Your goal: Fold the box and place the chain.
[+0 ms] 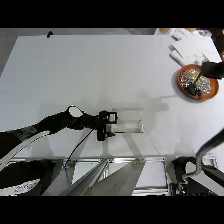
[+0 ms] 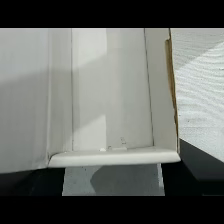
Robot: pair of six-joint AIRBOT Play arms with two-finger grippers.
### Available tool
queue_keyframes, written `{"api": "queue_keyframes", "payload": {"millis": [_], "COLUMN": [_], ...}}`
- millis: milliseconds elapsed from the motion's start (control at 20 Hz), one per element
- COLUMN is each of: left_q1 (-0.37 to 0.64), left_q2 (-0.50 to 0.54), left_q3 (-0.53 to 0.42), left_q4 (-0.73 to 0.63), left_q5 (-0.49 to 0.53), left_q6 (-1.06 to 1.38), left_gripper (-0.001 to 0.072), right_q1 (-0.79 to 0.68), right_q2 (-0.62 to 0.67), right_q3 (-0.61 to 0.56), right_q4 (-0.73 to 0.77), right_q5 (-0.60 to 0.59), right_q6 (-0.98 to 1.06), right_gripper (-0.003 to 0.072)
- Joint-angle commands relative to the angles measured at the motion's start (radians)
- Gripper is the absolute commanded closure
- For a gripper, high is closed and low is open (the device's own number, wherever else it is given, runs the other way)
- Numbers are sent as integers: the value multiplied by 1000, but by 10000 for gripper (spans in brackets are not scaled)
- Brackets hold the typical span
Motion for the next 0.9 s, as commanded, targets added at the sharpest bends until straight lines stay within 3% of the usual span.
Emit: {"api": "queue_keyframes", "payload": {"millis": [0, 400, 700, 850], "left_q1": [0, 0, 0, 0], "left_q2": [0, 0, 0, 0], "left_q3": [0, 0, 0, 0], "left_q4": [0, 0, 0, 0], "left_q5": [0, 0, 0, 0], "left_q6": [0, 0, 0, 0], "left_gripper": [574, 574, 574, 574], "right_q1": [54, 293, 478, 567], "right_q2": [178, 451, 524, 524], "right_q3": [0, 0, -3, -64], "right_q4": [108, 108, 217, 269], "right_q5": [103, 238, 229, 126], "right_q6": [-19, 0, 36, 45], "right_gripper": [667, 667, 667, 667]}}
